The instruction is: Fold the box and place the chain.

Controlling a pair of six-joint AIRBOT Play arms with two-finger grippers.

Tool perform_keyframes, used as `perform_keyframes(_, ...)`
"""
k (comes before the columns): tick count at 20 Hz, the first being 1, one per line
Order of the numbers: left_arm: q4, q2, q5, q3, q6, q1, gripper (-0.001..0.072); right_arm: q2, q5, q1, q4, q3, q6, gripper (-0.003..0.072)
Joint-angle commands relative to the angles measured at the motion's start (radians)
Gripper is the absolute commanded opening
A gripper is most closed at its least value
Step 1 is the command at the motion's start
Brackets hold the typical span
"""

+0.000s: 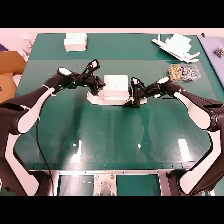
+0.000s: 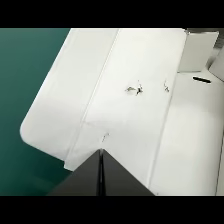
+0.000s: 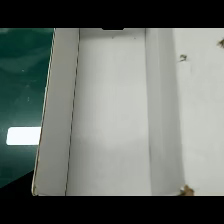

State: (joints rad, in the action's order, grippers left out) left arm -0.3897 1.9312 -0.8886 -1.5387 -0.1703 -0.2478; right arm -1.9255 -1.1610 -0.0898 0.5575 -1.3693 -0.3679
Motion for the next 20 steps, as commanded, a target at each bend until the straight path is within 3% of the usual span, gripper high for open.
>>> perform_keyframes(1,-0.014,0.012,-0.007,-0.001,0.005,-0.008,0.0019,0.0,0.0,0.0,0.0,0.0,0.0,0.0622)
perform_keyframes(11,0.005,-0.019,-0.06,-0.037,0.004,-0.002,0.0026,0.0,0.0,0.0,0.0,0.0,0.0,0.0622)
perform_keyframes(13,-0.027,-0.057,-0.073,-0.037,0.02,0.011,0.0307,0.0,0.0,0.0,0.0,0.0,0.0,0.0622)
perform_keyframes(14,-0.068,-0.074,-0.078,-0.037,0.052,0.02,0.04,0.0,0.0,0.0,0.0,0.0,0.0,0.0622)
perform_keyframes(15,-0.126,-0.092,-0.103,-0.037,0.092,0.035,0.0429,0.0,0.0,0.0,0.0,0.0,0.0,0.0622)
perform_keyframes(20,-0.367,-0.122,-0.37,-0.037,0.19,0.113,0.0428,0.0,0.0,0.0,0.0,0.0,0.0,0.0622)
